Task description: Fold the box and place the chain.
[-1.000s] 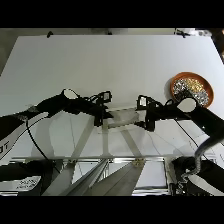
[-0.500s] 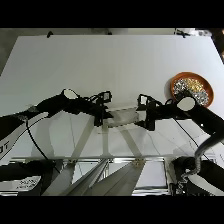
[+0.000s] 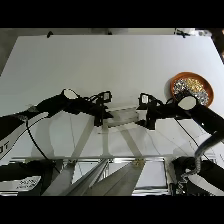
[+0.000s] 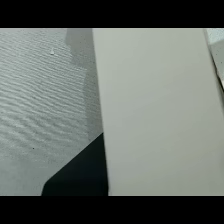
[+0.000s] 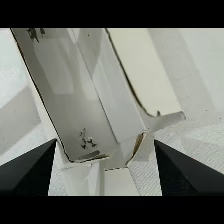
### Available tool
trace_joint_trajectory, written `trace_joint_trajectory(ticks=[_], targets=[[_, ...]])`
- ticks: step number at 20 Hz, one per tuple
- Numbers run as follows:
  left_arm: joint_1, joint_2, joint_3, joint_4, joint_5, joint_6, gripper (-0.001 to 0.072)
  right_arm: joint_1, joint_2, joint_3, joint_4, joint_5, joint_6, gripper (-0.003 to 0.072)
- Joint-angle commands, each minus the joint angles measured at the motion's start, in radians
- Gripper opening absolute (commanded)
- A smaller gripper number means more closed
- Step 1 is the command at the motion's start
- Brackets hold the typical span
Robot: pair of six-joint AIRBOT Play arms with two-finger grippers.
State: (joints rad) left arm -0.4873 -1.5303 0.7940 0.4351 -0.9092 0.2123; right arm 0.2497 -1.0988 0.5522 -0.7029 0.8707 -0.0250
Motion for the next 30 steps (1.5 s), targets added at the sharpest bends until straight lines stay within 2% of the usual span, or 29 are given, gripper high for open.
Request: trace_joint_trajectory(ticks=[1,12,30], targets=[[0.000,0.000,0.001,0.000,0.000,0.000,0.0012,0.000,0.000,0.005,0.010,0.005,-0.006,0.0693],[0.000,0.000,0.001,0.000,0.000,0.000,0.0012,-0.001,-0.003,0.007,0.026,0.005,-0.002,0.0693],[0.000,0.000,0.001,0.000,0.000,0.000,0.0012,-0.018,-0.081,0.034,0.021,0.040,0.016,0.0720]])
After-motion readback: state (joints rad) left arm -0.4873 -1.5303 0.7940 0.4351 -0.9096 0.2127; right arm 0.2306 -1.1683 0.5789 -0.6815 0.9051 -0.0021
